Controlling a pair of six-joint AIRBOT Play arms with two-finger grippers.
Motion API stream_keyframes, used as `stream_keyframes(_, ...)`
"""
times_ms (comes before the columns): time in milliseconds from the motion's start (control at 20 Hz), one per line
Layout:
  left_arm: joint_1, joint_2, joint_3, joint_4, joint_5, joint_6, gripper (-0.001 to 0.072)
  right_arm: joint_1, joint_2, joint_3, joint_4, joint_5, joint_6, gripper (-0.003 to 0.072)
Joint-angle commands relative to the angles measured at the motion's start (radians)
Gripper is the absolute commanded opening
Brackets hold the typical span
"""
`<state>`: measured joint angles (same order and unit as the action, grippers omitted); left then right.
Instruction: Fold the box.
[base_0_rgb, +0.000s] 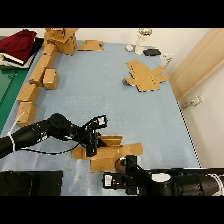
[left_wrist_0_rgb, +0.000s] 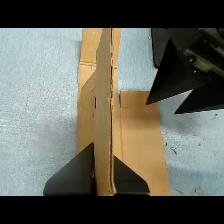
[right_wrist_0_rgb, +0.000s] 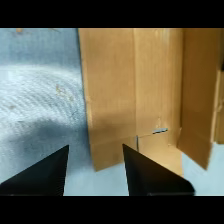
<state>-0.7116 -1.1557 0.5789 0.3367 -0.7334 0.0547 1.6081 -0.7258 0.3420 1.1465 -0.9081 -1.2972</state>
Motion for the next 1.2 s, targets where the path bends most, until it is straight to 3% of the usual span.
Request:
stream_keyframes(0, 0.001, 0.000, 0.000, 0.000, -0.001, 0.000, 0.0013, 0.011, -0.058, -0.002, -0.134, 0.026, 0.051, 0.0502)
stream_keyframes(350, 0.001, 0.000, 0.000, 0.000, 0.000, 0.000, 0.0013, 0.010, -0.079, 0.009, -0.148, 0.022, 0.070, 0.0502)
stream_keyframes(650, 0.001, 0.000, 0.000, 0.000, -0.001, 0.000, 0.0013, 0.010, -0.079, 0.069, -0.223, -0.053, 0.240, 0.0502)
stream_keyframes(1150, 0.001, 0.000, 0.000, 0.000, 0.000, 0.000, 0.0013, -0.001, -0.079, 0.070, -0.209, -0.093, 0.385, 0.0503)
